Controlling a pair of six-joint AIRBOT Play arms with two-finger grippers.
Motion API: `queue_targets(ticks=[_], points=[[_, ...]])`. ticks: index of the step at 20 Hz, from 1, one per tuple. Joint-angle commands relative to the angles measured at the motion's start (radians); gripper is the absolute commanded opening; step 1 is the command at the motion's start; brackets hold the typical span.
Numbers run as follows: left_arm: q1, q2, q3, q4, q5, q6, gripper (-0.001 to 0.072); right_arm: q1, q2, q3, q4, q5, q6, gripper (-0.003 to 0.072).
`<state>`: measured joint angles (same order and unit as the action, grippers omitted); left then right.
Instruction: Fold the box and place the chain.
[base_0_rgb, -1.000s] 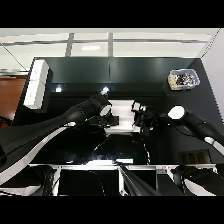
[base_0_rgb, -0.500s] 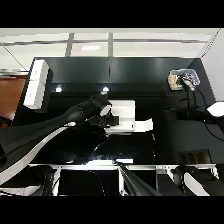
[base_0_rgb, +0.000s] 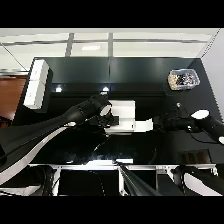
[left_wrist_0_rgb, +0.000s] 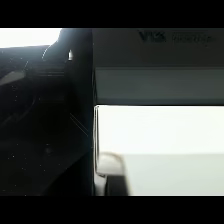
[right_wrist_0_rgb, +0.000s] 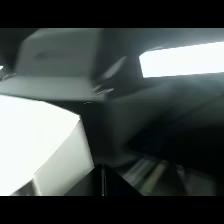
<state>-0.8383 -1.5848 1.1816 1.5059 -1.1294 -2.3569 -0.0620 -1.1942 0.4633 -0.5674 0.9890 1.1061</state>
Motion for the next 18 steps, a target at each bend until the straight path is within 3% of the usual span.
queue_targets(ticks=[1, 4, 5, 6, 7, 10, 14, 16, 18], points=[[0.0, 0.0, 0.0, 0.0, -0.002, 0.0, 0.0028, 0.058, -0.05, 0.026, 0.116, 0.021, -0.063, 0.0019], [0.0, 0.0, 0.0, 0.0, -0.002, 0.0, 0.0029, 0.06, -0.05, 0.082, 0.122, 0.08, -0.063, 0.0039], [0.0, 0.0, 0.0, 0.0, -0.002, 0.0, 0.0029, 0.061, -0.05, 0.096, 0.122, 0.102, -0.063, 0.0238], [0.0, 0.0, 0.0, 0.0, -0.002, 0.0, 0.0028, 0.063, -0.05, 0.107, 0.122, 0.129, -0.063, 0.049], [0.0, 0.0, 0.0, 0.0, -0.002, 0.0, 0.0029, 0.065, -0.05, 0.116, 0.126, 0.151, -0.064, 0.0651], [0.001, 0.0, 0.0, 0.0, -0.002, 0.0, 0.0029, 0.092, -0.05, 0.131, 0.128, 0.173, -0.063, 0.065], [0.001, 0.0, 0.0, 0.0, -0.002, 0.0, 0.0028, 0.195, -0.05, 0.161, 0.109, 0.103, -0.029, 0.0648], [0.001, 0.0, 0.0, 0.0, -0.002, 0.0, 0.0028, 0.257, -0.05, 0.192, 0.05, 0.043, 0.048, 0.0461], [0.001, 0.0, 0.0, 0.0, -0.002, 0.0, 0.0028, 0.319, -0.05, 0.221, -0.048, -0.003, 0.159, 0.043]])
